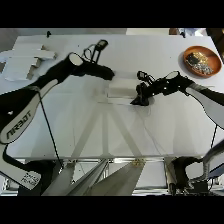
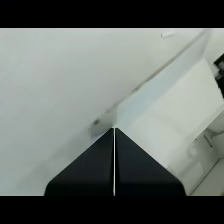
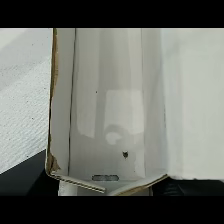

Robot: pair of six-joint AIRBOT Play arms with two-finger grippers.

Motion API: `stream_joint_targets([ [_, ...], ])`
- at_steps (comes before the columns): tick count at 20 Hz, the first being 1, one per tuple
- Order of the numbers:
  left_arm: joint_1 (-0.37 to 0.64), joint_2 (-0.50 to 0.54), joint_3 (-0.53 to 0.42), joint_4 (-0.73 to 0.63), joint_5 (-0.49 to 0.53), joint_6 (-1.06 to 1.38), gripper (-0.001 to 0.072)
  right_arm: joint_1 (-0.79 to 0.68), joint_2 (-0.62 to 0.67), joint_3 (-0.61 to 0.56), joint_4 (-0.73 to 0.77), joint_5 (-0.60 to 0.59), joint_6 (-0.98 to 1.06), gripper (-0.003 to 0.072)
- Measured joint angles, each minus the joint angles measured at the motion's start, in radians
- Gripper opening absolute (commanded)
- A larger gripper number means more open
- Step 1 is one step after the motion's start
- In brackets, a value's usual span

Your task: Fold the box and place the chain.

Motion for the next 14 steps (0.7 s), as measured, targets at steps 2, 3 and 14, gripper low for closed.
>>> stream_joint_targets([
  [2,0.032,0.049,0.000,0.007,-0.037,0.013,0.0014,0.000,0.000,0.000,0.000,0.000,0.000,0.0455],
  [3,0.049,0.070,0.000,0.008,-0.064,0.037,0.0019,0.000,0.000,0.000,0.000,0.000,0.000,0.0455],
  [14,0.144,0.100,0.000,0.074,-0.448,0.628,0.0635,0.000,0.000,0.000,0.000,0.001,0.000,0.0455],
])
